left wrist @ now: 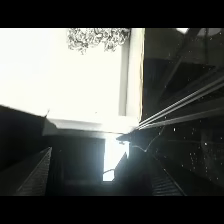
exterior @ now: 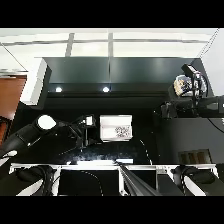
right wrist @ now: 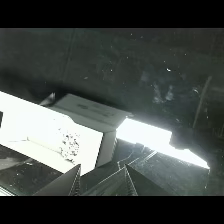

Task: Fold the box and place the chain.

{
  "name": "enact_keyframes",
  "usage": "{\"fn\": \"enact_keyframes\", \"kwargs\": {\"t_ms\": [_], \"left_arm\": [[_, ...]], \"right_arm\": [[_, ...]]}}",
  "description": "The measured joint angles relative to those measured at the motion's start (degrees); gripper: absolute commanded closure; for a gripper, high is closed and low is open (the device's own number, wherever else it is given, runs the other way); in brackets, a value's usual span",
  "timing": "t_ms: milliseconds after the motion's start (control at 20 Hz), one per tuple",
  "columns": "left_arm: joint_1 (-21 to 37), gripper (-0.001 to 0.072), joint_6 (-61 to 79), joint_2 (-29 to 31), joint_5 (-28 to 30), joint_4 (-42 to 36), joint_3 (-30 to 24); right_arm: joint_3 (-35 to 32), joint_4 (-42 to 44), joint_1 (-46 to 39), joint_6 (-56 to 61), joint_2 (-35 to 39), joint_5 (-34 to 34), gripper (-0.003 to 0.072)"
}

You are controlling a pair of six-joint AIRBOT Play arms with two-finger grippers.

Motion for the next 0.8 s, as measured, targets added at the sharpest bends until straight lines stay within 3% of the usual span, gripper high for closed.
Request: {"fn": "enact_keyframes", "kwargs": {"t_ms": [450,800], "left_arm": [[-3.37,-0.001,2.91,-3.08,5.31,-4.28,0.0],[-3.8,-0.0009,3.54,-5.44,6.19,-5.27,0.44]], "right_arm": [[0.0,0.0,0.0,-0.02,0.0,-0.92,0.0352],[0.0,0.0,0.0,-0.02,0.0,-1.18,0.0352]]}}
